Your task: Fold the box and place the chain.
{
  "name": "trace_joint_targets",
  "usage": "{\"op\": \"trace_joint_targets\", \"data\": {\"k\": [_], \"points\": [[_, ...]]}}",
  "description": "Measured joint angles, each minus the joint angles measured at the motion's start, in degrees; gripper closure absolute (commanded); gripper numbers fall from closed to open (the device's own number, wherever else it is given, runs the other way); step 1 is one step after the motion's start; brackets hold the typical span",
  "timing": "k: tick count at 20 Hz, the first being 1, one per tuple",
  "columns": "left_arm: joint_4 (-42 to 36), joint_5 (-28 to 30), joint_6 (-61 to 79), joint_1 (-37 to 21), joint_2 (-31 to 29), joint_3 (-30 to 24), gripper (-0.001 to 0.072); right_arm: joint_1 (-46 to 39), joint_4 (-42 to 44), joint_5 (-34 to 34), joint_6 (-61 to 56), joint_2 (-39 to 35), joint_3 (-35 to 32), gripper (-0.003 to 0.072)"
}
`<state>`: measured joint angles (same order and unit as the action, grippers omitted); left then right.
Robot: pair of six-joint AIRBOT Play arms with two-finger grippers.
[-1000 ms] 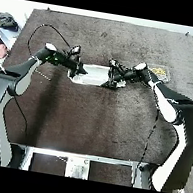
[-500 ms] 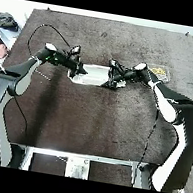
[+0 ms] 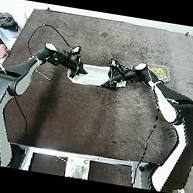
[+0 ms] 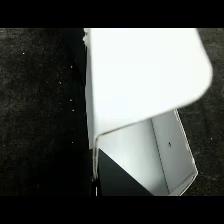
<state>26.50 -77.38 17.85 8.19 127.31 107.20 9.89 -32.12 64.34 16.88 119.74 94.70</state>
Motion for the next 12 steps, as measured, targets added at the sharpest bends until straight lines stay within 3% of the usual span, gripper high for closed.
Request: {"op": "trace_joint_targets", "data": {"k": [12], "points": [[0.0,0.0,0.0,0.0,0.0,0.0,0.0698,-0.4,-0.1,-0.2,-0.2,0.0,0.0,0.0172]]}}
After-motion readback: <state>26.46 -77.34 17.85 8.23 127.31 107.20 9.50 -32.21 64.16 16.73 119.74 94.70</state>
